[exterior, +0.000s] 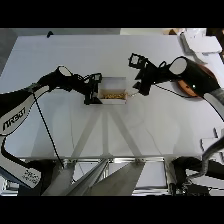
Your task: Fold the box and place the chain.
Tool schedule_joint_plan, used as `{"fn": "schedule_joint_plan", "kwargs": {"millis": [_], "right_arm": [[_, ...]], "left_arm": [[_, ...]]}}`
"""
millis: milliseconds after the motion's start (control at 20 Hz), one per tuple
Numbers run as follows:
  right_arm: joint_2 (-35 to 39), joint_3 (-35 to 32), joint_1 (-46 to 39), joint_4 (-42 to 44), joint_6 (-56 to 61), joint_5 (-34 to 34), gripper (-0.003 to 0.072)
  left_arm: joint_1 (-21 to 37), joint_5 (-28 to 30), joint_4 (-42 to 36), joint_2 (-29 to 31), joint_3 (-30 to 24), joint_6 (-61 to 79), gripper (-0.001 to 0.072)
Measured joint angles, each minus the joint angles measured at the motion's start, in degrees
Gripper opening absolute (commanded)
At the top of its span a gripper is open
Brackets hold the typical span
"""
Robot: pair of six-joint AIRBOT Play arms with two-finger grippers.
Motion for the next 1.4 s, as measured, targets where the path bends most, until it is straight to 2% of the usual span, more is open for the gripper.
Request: {"fn": "schedule_joint_plan", "kwargs": {"millis": [300,600,650,750,900,1050,1400], "right_arm": [[-8.7,0.0,-2.4,6.2,-17.7,1.7,0.0412],[-14.5,0.0,-0.7,9.6,-23.0,1.9,0.0401],[-15.0,0.0,-0.2,9.9,-23.4,1.8,0.0355],[-15.6,0.0,0.7,10.3,-23.8,1.1,0.0024],[-16.0,0.0,1.4,10.2,-23.3,-0.1,0.0014],[-15.6,0.0,2.3,6.1,-18.4,-0.1,0.0013],[-8.3,0.0,5.7,-9.5,4.0,-1.9,0.0013]], "left_arm": [[0.0,0.0,0.0,0.0,0.0,0.0,0.0275],[0.0,0.0,0.0,0.0,0.0,0.0,0.0275],[0.0,0.0,0.0,0.0,0.0,0.0,0.0275],[0.0,0.0,0.0,0.0,0.0,0.0,0.0275],[0.0,0.0,0.0,0.0,0.0,0.0,0.0275],[0.0,0.0,0.0,0.0,0.0,0.0,0.0275],[0.0,0.0,0.0,0.0,0.0,0.0,0.0275]]}}
